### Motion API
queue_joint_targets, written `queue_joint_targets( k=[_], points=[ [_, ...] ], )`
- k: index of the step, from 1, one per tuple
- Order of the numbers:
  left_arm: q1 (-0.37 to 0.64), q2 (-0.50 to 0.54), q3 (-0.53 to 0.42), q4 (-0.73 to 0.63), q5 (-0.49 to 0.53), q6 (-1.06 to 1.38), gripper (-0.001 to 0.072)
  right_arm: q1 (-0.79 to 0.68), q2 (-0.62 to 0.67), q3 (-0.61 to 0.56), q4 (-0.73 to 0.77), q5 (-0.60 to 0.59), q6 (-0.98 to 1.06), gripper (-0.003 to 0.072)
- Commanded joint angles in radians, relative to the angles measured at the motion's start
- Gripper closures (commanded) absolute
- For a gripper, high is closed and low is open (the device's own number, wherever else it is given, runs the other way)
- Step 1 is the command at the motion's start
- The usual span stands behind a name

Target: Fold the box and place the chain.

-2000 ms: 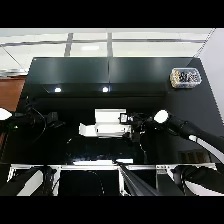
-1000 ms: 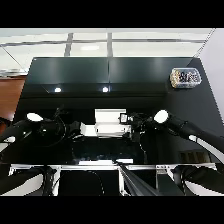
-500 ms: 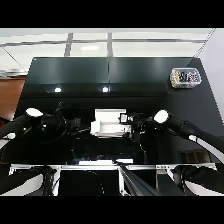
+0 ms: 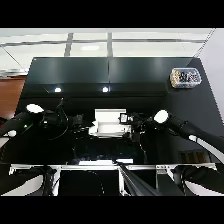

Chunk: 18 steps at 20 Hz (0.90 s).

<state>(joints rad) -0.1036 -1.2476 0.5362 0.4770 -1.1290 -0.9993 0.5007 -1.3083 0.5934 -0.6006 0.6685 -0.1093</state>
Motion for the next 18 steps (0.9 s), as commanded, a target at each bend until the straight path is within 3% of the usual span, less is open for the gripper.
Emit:
queue_joint_targets(
  k=[1, 4, 12, 18],
  points=[
    [-0.063, 0.001, 0.023, -0.01, 0.003, 0.0, 0.017, 0.001, 0.0, -0.001, 0.0, 0.0, 0.0, 0.0246],
    [-0.11, 0.001, 0.071, 0.032, 0.021, -0.074, 0.017, 0.001, 0.0, -0.001, 0.001, 0.0, 0.0, 0.0246],
    [-0.296, 0.001, 0.209, 0.317, 0.117, -0.456, 0.017, 0.001, 0.0, -0.001, 0.0, 0.0, 0.0, 0.0245],
    [-0.446, 0.001, 0.262, 0.636, 0.18, -0.792, 0.017, 0.001, 0.0, -0.001, 0.0, 0.0, 0.0, 0.0245]
  ],
)
